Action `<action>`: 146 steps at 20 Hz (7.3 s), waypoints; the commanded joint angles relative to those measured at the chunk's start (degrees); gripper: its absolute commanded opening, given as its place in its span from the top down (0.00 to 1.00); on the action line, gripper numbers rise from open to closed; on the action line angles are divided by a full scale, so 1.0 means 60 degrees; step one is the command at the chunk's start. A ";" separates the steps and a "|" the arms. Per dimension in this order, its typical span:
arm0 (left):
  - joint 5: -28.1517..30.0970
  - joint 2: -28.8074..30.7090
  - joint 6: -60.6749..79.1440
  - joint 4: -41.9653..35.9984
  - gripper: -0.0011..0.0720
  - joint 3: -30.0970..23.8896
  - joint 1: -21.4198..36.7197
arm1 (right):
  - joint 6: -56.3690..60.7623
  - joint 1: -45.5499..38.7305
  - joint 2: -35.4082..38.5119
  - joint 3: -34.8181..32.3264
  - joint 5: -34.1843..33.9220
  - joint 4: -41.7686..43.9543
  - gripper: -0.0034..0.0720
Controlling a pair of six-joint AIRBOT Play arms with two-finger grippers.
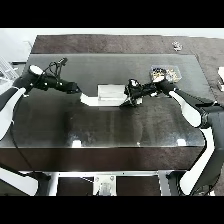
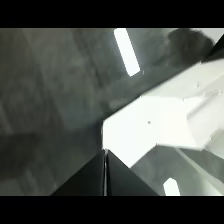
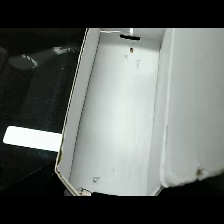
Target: Fold the box and place the chain.
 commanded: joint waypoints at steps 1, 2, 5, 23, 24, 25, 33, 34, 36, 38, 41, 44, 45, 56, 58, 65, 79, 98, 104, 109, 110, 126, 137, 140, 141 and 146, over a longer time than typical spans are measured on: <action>-0.1100 0.0007 -0.0663 0.0226 0.96 -0.0025 0.0510 | 0.0004 0.0000 -0.0004 0.0000 0.0004 0.0000 0.18; -0.1202 0.0004 -0.0667 0.0270 0.96 -0.0029 0.0623 | 0.0004 0.0000 -0.0004 0.0000 0.0004 0.0000 0.18; -0.1147 0.0026 -0.0681 0.0277 0.96 -0.0477 0.0750 | 0.0004 0.0000 -0.0004 0.0000 0.0004 0.0000 0.18; 0.0918 -0.0025 -0.0903 -0.1530 0.41 -0.1781 -0.0648 | 0.0004 0.0000 -0.0004 0.0000 0.0004 0.0000 0.18; 0.0933 -0.0025 -0.0903 -0.1668 0.41 -0.1781 -0.0699 | 0.0004 0.0000 -0.0004 0.0000 0.0004 0.0000 0.18; 0.0940 -0.0025 -0.0845 -0.1829 0.41 -0.1781 -0.0736 | 0.0004 0.0000 -0.0004 0.0000 0.0004 0.0000 0.18; 0.0692 -0.0015 0.0146 -0.3330 0.41 -0.1778 -0.0841 | 0.0004 0.0000 -0.0004 0.0000 0.0004 0.0000 0.18; 0.0688 -0.0015 0.0204 -0.3442 0.41 -0.1778 -0.0841 | 0.0004 0.0000 -0.0004 0.0000 0.0004 0.0000 0.18; 0.0667 -0.0015 0.0353 -0.3665 0.41 -0.1778 -0.0841 | 0.0000 0.0000 -0.0004 0.0000 0.0004 0.0000 0.18; 0.0659 -0.0015 0.0419 -0.3821 0.41 -0.1778 -0.0845 | 0.0004 0.0000 -0.0004 0.0000 0.0004 0.0000 0.18; 0.0692 -0.0018 0.0415 -0.3865 0.41 -0.1778 -0.0885 | 0.0004 0.0000 -0.0004 0.0000 0.0004 0.0000 0.18; 0.0798 -0.0018 0.0368 -0.3861 0.41 -0.1778 -0.1005 | 0.0004 0.0000 -0.0004 0.0000 0.0004 0.0000 0.18; 0.0856 -0.0018 0.0277 -0.3865 0.41 -0.1778 -0.1075 | 0.0004 0.0000 -0.0004 0.0000 0.0004 0.0000 0.18; 0.0703 0.0007 -0.1275 -0.3727 0.41 -0.1734 -0.1209 | 0.0004 0.0000 -0.0004 0.0000 0.0004 0.0000 0.18; 0.0597 0.0007 -0.1821 -0.3268 0.41 -0.1625 -0.1271 | 0.0004 0.0000 -0.0004 0.0000 0.0004 0.0000 0.18; 0.0430 0.0022 -0.3679 -0.1144 0.41 -0.0685 -0.1701 | 0.0004 0.0000 -0.0004 0.0000 0.0004 0.0000 0.18; 0.0339 0.0015 -0.5220 0.0674 0.41 0.0284 -0.2280 | 0.0004 0.0000 -0.0004 0.0000 0.0004 0.0000 0.18; 0.0058 -0.0393 -0.5890 0.1155 0.41 0.1220 -0.2798 | 0.0004 0.0000 -0.0004 0.0000 0.0004 0.0000 0.18; -0.0353 -0.0758 -0.6040 0.1388 0.41 0.1592 -0.2874 | 0.0004 0.0000 -0.0004 0.0000 0.0004 0.0000 0.18; -0.0310 -0.0761 -0.6288 0.1574 0.41 0.1592 -0.2874 | 0.0004 0.0000 -0.0004 0.0000 0.0004 0.0000 0.18; -0.0306 -0.0761 -0.6360 0.1603 0.41 0.1596 -0.2874 | 0.0004 0.0000 -0.0004 0.0000 0.0004 0.0000 0.18; -0.0663 -0.1235 -0.7890 0.3009 0.41 0.2506 -0.3555 | 0.0004 0.0000 -0.0004 0.0000 0.0004 0.0000 0.18; -0.1333 -0.1224 -0.7839 0.2962 0.41 0.2834 -0.3311 | 0.0004 0.0000 -0.0004 0.0000 0.0004 0.0000 0.18; -0.1486 -0.1224 -0.7836 0.3020 0.41 0.2834 -0.3279 | 0.0004 0.0000 -0.0004 0.0000 0.0004 0.0000 0.18; -0.1479 -0.1224 -0.7810 0.3038 0.41 0.2834 -0.3275 | 0.0004 0.0000 -0.0004 0.0000 0.0004 0.0000 0.18; -0.1475 -0.1220 -0.7417 0.2892 0.41 0.2903 -0.3198 | 0.0000 -0.0004 -0.0004 0.0000 0.0004 0.0000 0.18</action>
